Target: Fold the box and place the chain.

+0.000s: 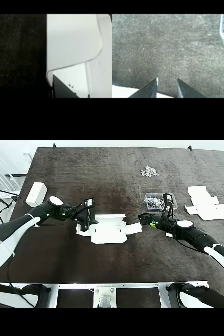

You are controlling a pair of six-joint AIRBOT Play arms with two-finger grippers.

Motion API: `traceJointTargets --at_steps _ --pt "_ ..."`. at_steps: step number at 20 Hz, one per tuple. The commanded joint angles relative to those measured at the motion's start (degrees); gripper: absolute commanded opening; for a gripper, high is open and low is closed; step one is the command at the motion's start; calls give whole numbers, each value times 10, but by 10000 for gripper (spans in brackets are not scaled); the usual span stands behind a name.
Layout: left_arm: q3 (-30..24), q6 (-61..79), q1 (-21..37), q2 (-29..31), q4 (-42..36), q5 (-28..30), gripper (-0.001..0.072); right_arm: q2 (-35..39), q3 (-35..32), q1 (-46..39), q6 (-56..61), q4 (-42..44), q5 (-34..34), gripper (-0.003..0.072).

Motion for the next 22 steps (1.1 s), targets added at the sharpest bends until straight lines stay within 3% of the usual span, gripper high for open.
traceJointTargets --at_steps 1,12,14,18,22 --pt "-12 33 0 3 -14 14 16 0 0 0 0 0 1 304" --pt "-11 83 0 -1 14 23 18 0 0 0 19 2 3 306" --pt "-11 86 0 -2 15 22 18 0 0 0 33 2 3 377" --pt "-9 104 0 -3 14 12 18 0 0 0 33 2 3 377" --pt "33 95 22 -32 -7 -54 18 0 0 0 35 2 3 376"
